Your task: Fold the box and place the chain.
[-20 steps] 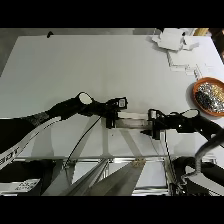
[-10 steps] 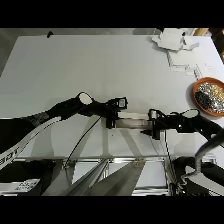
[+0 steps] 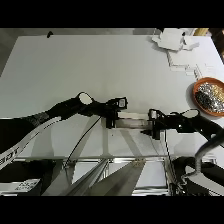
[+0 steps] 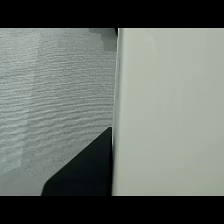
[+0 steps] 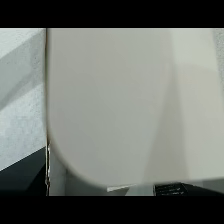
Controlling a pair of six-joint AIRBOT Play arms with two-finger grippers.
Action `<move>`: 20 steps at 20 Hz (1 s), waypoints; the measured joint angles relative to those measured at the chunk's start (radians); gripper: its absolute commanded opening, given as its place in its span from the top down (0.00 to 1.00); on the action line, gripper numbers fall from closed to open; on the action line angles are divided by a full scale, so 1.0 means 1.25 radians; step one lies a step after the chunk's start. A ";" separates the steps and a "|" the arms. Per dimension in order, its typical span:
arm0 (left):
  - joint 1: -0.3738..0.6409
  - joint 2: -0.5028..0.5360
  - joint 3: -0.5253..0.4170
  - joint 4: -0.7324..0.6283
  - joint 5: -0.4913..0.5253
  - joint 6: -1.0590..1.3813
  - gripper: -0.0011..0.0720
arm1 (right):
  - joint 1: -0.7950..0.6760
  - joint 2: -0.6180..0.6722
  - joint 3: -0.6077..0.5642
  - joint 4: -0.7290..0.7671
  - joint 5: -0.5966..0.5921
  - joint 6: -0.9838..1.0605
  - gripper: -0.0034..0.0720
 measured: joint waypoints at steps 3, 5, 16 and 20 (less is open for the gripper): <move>0.000 0.000 0.000 0.000 0.000 0.000 0.97 | 0.000 0.000 0.000 0.000 0.000 0.000 0.34; 0.000 0.000 0.000 0.000 0.000 0.000 0.97 | 0.000 0.000 0.000 0.000 0.000 0.000 0.34; 0.000 0.000 -0.001 -0.024 0.001 0.000 0.97 | 0.000 0.000 0.000 0.000 0.000 0.000 0.34; 0.000 0.000 -0.001 -0.026 0.001 0.000 0.86 | 0.000 0.000 0.000 0.000 0.000 0.000 0.34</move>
